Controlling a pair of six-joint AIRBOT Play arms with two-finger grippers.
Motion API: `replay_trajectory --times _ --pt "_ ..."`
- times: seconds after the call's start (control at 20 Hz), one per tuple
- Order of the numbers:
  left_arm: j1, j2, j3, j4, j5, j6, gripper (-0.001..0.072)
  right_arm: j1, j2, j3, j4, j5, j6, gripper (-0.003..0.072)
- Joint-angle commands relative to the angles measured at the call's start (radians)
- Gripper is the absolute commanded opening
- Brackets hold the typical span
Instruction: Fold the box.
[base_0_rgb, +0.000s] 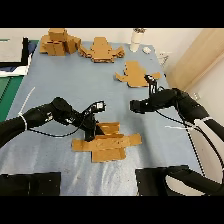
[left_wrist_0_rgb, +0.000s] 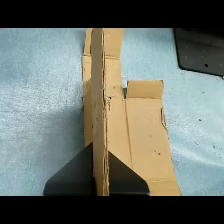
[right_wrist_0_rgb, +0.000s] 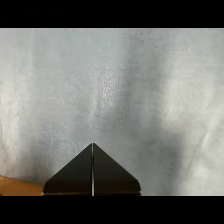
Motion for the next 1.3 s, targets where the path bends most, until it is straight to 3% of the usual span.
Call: replay_trajectory --times 0.0,0.2,0.3,0.55,0.7,0.75,0.85,0.9,1.25 --pt "-0.001 0.001 0.000 0.000 -0.001 0.000 0.0012 0.021 0.012 0.000 -0.084 -0.145 0.097 0.0003" --pt "-0.001 0.001 0.000 0.000 0.000 0.000 0.0012 0.203 0.083 -0.001 -0.415 -0.418 0.350 0.0003" --pt "-0.001 0.001 0.000 0.000 -0.001 0.000 0.0012 0.330 0.151 -0.021 -0.470 -0.473 0.373 0.0003" --pt "-0.001 0.001 0.000 0.000 -0.001 0.000 0.0011 0.713 0.397 -0.194 -0.478 -0.383 0.336 0.0003" --pt "-0.001 0.001 0.000 0.000 -0.001 0.000 0.0011 0.913 0.486 -0.306 -0.474 -0.233 0.111 0.0005" --pt "-0.001 0.001 0.000 0.000 -0.001 0.000 0.0012 0.959 0.489 -0.335 -0.475 -0.186 0.050 0.0039" --pt "-0.001 0.001 0.000 0.000 0.000 0.000 0.0012 1.020 0.463 -0.387 -0.495 -0.069 -0.064 0.0585" --pt "-0.001 0.001 0.000 0.000 0.000 0.000 0.0012 1.032 0.440 -0.404 -0.496 -0.027 -0.113 0.0650" --pt "-0.001 0.001 0.000 0.000 -0.001 0.000 0.0012 1.036 0.280 -0.412 -0.698 0.142 -0.108 0.0649"
